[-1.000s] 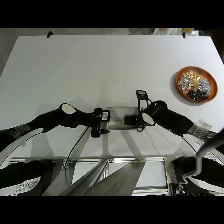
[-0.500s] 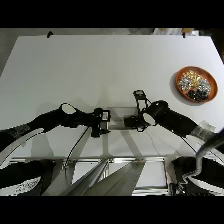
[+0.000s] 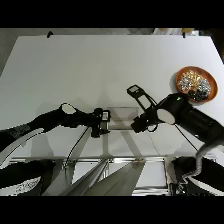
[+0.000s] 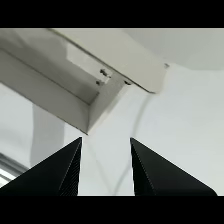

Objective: Fold the box and place the chain.

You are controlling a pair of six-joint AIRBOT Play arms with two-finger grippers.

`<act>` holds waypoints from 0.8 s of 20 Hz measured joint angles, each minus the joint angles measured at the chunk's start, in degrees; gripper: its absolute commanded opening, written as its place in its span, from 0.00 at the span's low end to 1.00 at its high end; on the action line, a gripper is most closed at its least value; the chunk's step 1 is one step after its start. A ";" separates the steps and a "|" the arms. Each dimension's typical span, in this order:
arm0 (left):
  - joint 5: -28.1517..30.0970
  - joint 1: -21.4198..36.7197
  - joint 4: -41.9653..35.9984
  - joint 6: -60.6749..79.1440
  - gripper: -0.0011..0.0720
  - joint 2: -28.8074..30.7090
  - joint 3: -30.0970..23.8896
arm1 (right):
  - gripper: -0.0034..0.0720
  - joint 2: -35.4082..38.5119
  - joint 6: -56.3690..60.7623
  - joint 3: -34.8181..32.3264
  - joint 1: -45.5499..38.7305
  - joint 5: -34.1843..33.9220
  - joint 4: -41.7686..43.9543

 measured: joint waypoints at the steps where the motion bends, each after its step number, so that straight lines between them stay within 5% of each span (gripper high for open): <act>1: -0.02 0.00 0.00 0.00 0.46 0.00 0.02 | 0.50 0.85 -1.68 1.95 -1.11 1.18 -0.61; 6: 0.00 0.00 0.00 0.02 0.46 0.00 0.02 | 0.50 2.75 -7.89 8.41 -12.48 0.11 -2.93; 16: -0.02 0.00 0.00 0.02 0.46 0.00 0.02 | 0.50 -3.69 -12.68 10.05 -39.12 -9.49 -3.80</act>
